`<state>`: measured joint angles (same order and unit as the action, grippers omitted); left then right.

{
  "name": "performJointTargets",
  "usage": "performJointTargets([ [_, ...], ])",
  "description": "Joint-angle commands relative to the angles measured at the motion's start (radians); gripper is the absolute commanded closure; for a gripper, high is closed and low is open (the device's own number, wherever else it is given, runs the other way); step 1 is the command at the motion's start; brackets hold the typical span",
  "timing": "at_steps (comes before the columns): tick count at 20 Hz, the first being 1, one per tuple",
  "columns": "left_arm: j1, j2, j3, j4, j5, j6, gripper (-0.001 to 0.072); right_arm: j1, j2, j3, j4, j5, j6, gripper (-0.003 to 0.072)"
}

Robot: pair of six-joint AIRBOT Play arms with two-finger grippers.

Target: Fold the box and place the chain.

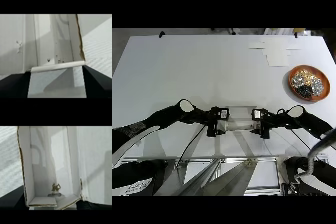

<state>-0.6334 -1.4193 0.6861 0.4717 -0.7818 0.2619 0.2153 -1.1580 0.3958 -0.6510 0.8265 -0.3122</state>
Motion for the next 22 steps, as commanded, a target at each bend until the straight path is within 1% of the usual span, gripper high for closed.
performJointTargets([
  [1, -0.004, -0.006, -0.001, -0.012, 0.008, 0.000, 0.0006, 0.000, 0.001, 0.001, 0.000, 0.000, 0.000, 0.0219],
  [7, -0.017, -0.038, -0.003, -0.059, 0.010, 0.000, 0.0010, 0.000, 0.001, 0.001, 0.000, 0.000, 0.000, 0.0219],
  [12, -0.017, -0.062, -0.003, -0.061, 0.009, 0.000, 0.0017, 0.000, 0.001, 0.001, 0.000, 0.000, 0.000, 0.0219],
  [13, -0.017, -0.062, -0.003, -0.060, 0.007, 0.000, 0.0095, 0.000, 0.001, 0.001, 0.000, 0.000, 0.000, 0.0219],
  [14, -0.017, -0.062, -0.003, -0.060, 0.006, 0.000, 0.0197, 0.000, 0.001, 0.001, 0.000, 0.000, 0.000, 0.0219],
  [15, -0.023, -0.062, -0.003, -0.060, 0.008, 0.000, 0.0226, 0.000, 0.000, 0.001, 0.000, 0.000, 0.000, 0.0219],
  [16, -0.031, -0.062, -0.003, -0.060, 0.008, 0.000, 0.0299, 0.000, 0.001, 0.001, 0.000, 0.000, 0.000, 0.0219],
  [17, -0.040, -0.062, -0.003, -0.060, 0.008, 0.001, 0.0447, 0.000, 0.000, 0.001, 0.000, 0.000, 0.000, 0.0219],
  [18, -0.050, -0.062, -0.003, -0.060, 0.009, 0.004, 0.0529, 0.000, 0.001, 0.001, 0.000, 0.000, 0.000, 0.0219],
  [19, -0.062, -0.062, -0.003, -0.056, 0.014, 0.009, 0.0571, 0.000, 0.001, 0.001, 0.000, 0.000, 0.000, 0.0219],
  [22, -0.072, -0.061, -0.003, -0.040, 0.012, 0.005, 0.0570, 0.000, 0.001, 0.001, 0.000, 0.000, 0.000, 0.0219],
])
